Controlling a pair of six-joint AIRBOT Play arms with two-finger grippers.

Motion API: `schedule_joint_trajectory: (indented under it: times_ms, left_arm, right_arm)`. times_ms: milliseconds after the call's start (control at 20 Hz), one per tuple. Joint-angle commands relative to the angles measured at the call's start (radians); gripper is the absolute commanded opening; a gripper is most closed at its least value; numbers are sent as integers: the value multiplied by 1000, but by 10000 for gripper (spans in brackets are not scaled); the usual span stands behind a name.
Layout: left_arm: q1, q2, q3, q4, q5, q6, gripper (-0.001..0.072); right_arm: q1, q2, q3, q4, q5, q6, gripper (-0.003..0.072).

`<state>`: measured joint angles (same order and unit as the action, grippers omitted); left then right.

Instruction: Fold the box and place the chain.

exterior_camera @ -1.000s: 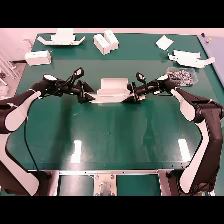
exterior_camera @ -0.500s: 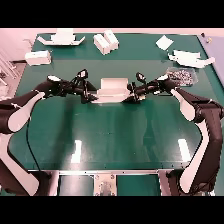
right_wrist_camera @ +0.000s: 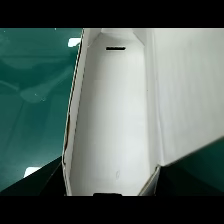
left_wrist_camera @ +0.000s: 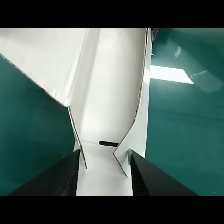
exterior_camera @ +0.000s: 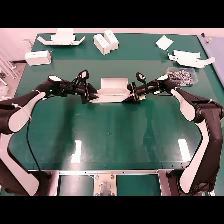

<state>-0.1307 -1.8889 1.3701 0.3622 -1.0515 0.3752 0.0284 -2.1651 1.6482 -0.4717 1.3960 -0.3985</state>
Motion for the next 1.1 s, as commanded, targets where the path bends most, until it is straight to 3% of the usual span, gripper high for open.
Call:
schedule_joint_trajectory:
  times_ms: [0, 700, 1050]
  left_arm:
    - [0, 0, 1, -4, -19, 0, 357]
    - [-48, 0, 2, -2, 32, 53, 357]
    - [-47, 30, 3, 98, 95, 47, 357]
  right_arm:
    - [1, 0, 1, 0, 1, -2, 475]
    - [1, 0, 1, 0, 0, -2, 474]
    - [1, 0, 1, 0, 0, -2, 475]
